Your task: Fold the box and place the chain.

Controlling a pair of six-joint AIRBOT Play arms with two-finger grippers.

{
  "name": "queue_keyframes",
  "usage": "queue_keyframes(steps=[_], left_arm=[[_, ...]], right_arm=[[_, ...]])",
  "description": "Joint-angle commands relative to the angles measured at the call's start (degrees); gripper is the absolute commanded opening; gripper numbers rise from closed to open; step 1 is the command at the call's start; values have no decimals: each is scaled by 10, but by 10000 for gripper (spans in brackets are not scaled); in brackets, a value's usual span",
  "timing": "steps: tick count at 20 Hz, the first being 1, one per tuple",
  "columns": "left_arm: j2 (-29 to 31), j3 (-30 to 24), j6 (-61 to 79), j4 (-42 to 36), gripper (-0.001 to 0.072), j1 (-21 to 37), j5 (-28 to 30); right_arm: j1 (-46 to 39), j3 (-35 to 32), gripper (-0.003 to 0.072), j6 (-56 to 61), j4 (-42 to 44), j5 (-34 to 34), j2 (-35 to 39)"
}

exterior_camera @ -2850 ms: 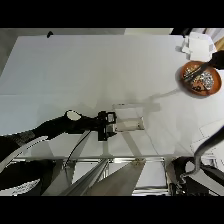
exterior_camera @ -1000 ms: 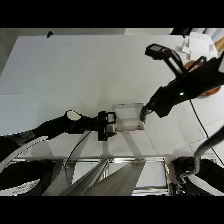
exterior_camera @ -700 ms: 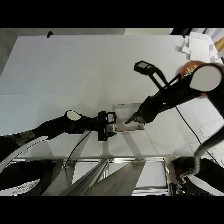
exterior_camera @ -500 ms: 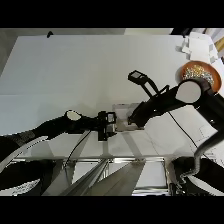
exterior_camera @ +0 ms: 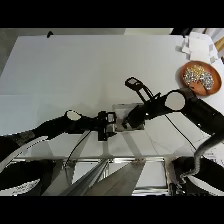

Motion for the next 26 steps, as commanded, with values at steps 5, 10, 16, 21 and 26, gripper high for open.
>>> queue_keyframes(steps=[5, 10, 16, 21, 26], left_arm=[[0, 0, 0, 0, 150, 0, -1], [0, 0, 0, 0, 150, 0, -2], [0, 0, 0, 0, 150, 0, -2], [0, 0, 0, 0, 150, 0, -2], [0, 0, 0, 0, 150, 0, -2]], right_arm=[[8, -5, 17, 5, 4, -2, -7], [30, -5, 17, 35, -24, -12, -7], [31, -5, 18, 50, -40, -8, -7], [31, -5, 111, 50, -40, -6, -7], [30, -5, 205, 50, -39, -4, -7]])
